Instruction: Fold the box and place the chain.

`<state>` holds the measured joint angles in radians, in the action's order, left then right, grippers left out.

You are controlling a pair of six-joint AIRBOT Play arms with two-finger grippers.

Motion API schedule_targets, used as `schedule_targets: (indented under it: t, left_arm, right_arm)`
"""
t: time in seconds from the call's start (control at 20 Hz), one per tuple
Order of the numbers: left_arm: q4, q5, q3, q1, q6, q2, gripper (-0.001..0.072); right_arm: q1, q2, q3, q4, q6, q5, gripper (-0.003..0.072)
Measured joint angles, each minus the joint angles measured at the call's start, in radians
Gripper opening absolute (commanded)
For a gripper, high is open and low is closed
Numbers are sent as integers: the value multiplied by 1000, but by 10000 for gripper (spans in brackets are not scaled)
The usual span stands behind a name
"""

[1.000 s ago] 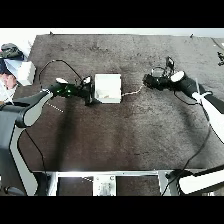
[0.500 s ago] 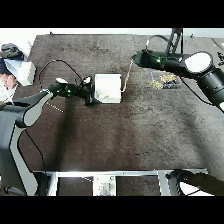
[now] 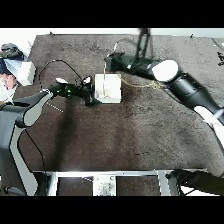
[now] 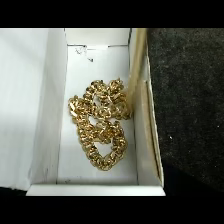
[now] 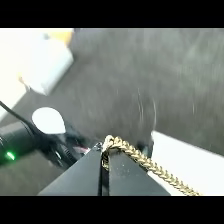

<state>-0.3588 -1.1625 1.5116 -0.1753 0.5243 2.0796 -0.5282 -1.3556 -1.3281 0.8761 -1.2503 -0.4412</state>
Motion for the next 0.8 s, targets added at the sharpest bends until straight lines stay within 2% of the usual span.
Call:
schedule_targets:
  t: [0.1,0.15,0.2,0.25,0.3,0.5,0.55,0.6,0.8]
  left_arm:
    - [0,0,0,0,0,0,416]
    - [0,0,0,0,0,0,416]
    - [0,0,0,0,0,0,416]
    - [0,0,0,0,0,0,416]
    - [0,0,0,0,0,0,416]
    - [0,0,0,0,0,0,416]
    - [0,0,0,0,0,0,416]
    - [0,0,0,0,0,0,416]
    - [0,0,0,0,0,0,416]
  right_arm:
    - [3,-49,19,26,-33,0,26]
    - [6,-69,32,34,-45,-3,281]
    - [13,-87,46,42,-53,-4,428]
    - [27,-100,61,57,-58,-16,267]
    - [45,-107,71,69,-64,-30,226]
    - [157,-79,117,113,-77,-98,227]
    - [196,-64,133,125,-80,-105,273]
    - [236,-54,151,136,-92,-115,381]
    - [402,-47,232,188,-164,-120,391]
